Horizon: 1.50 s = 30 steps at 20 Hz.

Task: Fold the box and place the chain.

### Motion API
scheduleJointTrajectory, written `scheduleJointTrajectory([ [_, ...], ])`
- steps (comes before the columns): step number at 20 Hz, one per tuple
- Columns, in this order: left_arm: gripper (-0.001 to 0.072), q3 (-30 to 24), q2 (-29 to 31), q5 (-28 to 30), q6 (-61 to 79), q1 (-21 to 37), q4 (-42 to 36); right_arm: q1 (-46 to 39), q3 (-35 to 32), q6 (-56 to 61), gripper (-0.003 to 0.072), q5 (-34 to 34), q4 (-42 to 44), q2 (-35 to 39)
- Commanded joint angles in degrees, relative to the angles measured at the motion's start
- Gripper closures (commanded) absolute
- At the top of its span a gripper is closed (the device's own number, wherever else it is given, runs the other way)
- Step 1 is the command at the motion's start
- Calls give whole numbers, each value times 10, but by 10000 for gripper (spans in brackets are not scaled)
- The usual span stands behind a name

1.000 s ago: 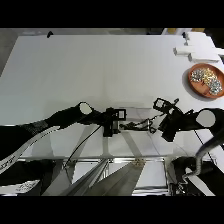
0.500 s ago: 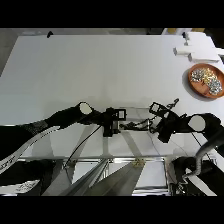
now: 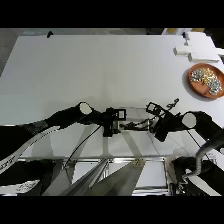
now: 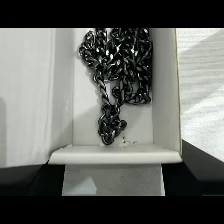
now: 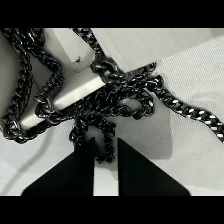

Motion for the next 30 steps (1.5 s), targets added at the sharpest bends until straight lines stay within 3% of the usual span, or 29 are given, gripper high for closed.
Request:
scheduleJointTrajectory([
  [1,499,0,0,0,0,0,0,1,0,0,647,8,2,-10],
  [7,499,0,0,0,0,0,0,0,25,55,672,53,-68,44],
  [11,499,0,0,0,0,0,0,1,118,82,672,181,-105,68],
  [14,499,0,0,0,0,0,0,1,204,82,672,269,-67,68],
  [17,499,0,0,0,0,0,0,1,274,82,672,308,24,68],
  [22,499,0,0,0,0,0,0,38,309,81,672,292,180,68],
  [27,499,0,0,0,0,0,0,122,309,81,672,200,192,60],
  [30,499,0,0,0,0,0,0,153,309,81,672,186,188,35],
])
